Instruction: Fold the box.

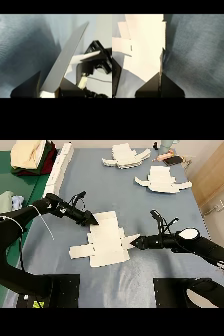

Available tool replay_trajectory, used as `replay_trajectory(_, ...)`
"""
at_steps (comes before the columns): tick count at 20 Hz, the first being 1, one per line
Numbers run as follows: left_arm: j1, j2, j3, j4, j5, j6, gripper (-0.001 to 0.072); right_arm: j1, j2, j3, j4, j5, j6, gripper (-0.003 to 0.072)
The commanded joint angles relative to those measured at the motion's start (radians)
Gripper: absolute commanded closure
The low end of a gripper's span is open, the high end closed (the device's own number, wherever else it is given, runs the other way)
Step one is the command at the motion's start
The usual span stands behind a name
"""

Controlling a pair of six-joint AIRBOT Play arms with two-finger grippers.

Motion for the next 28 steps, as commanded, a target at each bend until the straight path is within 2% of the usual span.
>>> replay_trajectory(1,0.001,-0.017,0.009,-0.013,-0.122,0.063,0.0484,0.0,0.001,0.0,-0.005,-0.002,0.001,0.0688)
replay_trajectory(6,0.001,-0.017,0.009,-0.013,-0.14,0.09,0.0459,0.0,0.001,0.0,-0.019,-0.006,0.009,0.0689)
replay_trajectory(7,0.001,-0.017,0.009,-0.013,-0.14,0.094,0.0489,0.0,0.001,0.0,-0.022,-0.006,0.01,0.0689)
replay_trajectory(9,0.001,-0.017,0.009,-0.013,-0.141,0.112,0.0694,0.0,0.001,0.0,-0.027,-0.007,0.017,0.0689)
replay_trajectory(13,0.0,-0.017,0.009,-0.021,-0.17,0.105,0.0695,0.0,0.001,0.0,-0.028,-0.012,0.017,0.0678)
replay_trajectory(14,0.0,-0.017,0.009,-0.03,-0.17,0.095,0.0695,0.0,0.001,0.0,-0.029,-0.03,0.018,0.0538)
replay_trajectory(15,0.001,-0.017,0.013,-0.043,-0.149,0.101,0.0695,0.0,0.001,0.0,-0.029,-0.059,0.032,0.0327)
replay_trajectory(16,-0.003,-0.016,0.025,-0.045,-0.124,0.15,0.0698,-0.005,0.003,0.0,-0.033,-0.096,0.064,0.0218)
replay_trajectory(17,-0.012,-0.009,0.036,-0.039,-0.104,0.218,0.0701,-0.016,0.003,0.006,-0.036,-0.117,0.093,0.0218)
replay_trajectory(19,-0.068,0.046,0.037,-0.015,0.016,0.328,0.0702,-0.072,0.011,0.035,-0.045,-0.131,0.166,0.0218)
replay_trajectory(22,-0.195,0.19,0.017,0.069,0.25,0.446,0.0702,-0.203,0.076,0.114,-0.089,-0.128,0.282,0.0217)
replay_trajectory(24,-0.248,0.282,-0.013,0.061,0.338,0.519,0.0702,-0.299,0.128,0.174,-0.123,-0.127,0.341,0.0218)
replay_trajectory(26,-0.288,0.362,-0.065,-0.013,0.403,0.635,0.0702,-0.356,0.165,0.222,-0.122,-0.119,0.341,0.0219)
replay_trajectory(28,-0.328,0.435,-0.144,-0.151,0.473,0.817,0.0702,-0.363,0.186,0.246,-0.122,-0.12,0.341,0.0218)
